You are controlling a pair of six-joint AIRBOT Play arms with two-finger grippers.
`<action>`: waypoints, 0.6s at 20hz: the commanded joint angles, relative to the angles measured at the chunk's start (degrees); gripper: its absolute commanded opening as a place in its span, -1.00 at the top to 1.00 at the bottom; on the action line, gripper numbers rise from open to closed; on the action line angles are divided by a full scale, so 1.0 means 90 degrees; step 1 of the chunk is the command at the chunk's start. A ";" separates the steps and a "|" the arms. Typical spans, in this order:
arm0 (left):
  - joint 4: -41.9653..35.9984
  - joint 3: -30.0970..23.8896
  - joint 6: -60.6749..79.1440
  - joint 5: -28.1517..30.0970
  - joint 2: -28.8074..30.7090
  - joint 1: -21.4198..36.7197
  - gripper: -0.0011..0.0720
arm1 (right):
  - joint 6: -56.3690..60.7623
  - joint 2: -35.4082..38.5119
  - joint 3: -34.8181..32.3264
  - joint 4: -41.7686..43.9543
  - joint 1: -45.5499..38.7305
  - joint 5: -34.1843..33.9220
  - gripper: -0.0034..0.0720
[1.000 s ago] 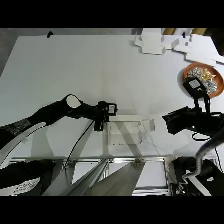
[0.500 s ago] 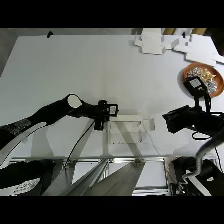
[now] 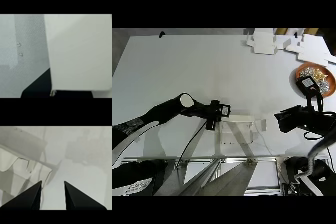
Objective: Fold the box and place the chain.
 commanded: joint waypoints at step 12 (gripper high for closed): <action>0.0163 0.0114 -0.0022 -0.0087 -0.0204 0.0017 0.96 | 0.0000 0.0007 0.0000 -0.0002 0.0007 -0.0015 0.16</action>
